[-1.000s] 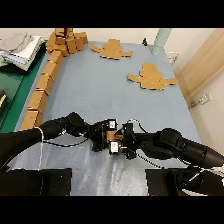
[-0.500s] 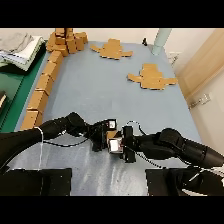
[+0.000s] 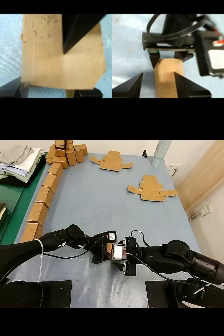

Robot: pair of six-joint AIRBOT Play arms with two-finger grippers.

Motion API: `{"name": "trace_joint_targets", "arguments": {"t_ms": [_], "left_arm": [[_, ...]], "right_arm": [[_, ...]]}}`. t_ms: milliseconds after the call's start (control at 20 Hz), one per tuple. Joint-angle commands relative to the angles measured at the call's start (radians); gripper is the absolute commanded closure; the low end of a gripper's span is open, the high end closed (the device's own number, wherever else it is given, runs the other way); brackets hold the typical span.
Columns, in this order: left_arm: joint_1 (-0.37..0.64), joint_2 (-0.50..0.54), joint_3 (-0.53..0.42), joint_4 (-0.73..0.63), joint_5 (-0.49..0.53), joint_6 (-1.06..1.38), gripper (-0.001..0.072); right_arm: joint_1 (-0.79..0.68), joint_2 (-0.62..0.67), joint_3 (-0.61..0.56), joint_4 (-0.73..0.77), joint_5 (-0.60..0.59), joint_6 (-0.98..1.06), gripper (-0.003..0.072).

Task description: Fold the box.

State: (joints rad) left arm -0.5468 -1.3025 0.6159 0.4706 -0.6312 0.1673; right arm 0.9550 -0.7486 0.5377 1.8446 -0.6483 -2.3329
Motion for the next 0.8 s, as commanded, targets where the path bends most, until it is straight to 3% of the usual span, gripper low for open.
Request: {"name": "trace_joint_targets", "arguments": {"t_ms": [0,350,600,700,750], "left_arm": [[0.000,0.000,-0.001,0.000,0.000,0.000,0.0114],[0.000,0.000,-0.001,0.000,0.000,0.000,0.0114],[0.000,0.000,-0.001,0.000,0.000,0.000,0.0114],[0.000,0.000,-0.001,0.000,0.000,0.000,0.0114],[0.000,0.000,-0.001,0.000,0.000,0.000,0.0114]], "right_arm": [[0.000,0.060,0.001,-0.001,-0.027,0.031,0.0084],[-0.006,0.106,0.001,-0.025,-0.049,0.117,0.0086],[-0.031,0.172,0.001,-0.267,-0.048,0.341,0.0121],[-0.062,0.182,0.001,-0.344,-0.039,0.393,0.0269],[-0.082,0.179,0.001,-0.378,-0.021,0.408,0.0286]]}}
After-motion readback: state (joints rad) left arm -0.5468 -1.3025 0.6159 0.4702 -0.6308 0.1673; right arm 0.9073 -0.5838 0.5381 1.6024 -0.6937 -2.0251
